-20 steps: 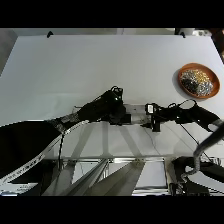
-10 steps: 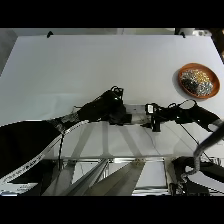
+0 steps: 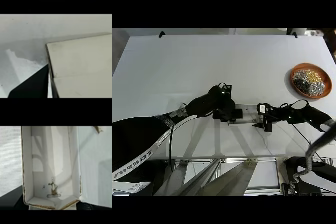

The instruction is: Fold the box and place the chain.

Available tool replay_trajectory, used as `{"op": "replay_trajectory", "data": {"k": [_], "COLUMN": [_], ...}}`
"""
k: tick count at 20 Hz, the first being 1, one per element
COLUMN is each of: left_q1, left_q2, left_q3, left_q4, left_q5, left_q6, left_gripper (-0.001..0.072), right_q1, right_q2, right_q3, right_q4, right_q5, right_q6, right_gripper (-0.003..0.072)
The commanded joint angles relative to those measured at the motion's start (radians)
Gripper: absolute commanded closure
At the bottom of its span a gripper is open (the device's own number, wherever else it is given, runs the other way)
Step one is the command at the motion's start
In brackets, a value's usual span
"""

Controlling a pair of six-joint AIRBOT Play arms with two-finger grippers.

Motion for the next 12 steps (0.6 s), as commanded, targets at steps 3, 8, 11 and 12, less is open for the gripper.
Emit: {"op": "replay_trajectory", "data": {"k": [3,8,11,12], "left_q1": [0.013,0.010,0.008,0.004], "left_q2": [-0.005,-0.033,-0.038,-0.039], "left_q3": [0.001,0.001,0.001,0.001], "left_q4": [-0.008,-0.007,-0.006,-0.004], "left_q5": [0.008,0.027,0.028,0.024], "left_q6": [-0.014,-0.014,-0.014,-0.014], "left_gripper": [0.0518,0.0704,0.0702,0.0674], "right_q1": [0.000,0.000,0.000,0.000], "right_q2": [0.000,0.000,0.000,0.000], "right_q3": [0.000,0.000,0.000,0.000], "right_q4": [-0.001,-0.001,-0.001,-0.001], "right_q5": [0.002,0.002,0.002,0.002], "right_q6": [0.000,0.000,0.000,0.000], "right_gripper": [0.0277,0.0277,0.0277,0.0277]}}
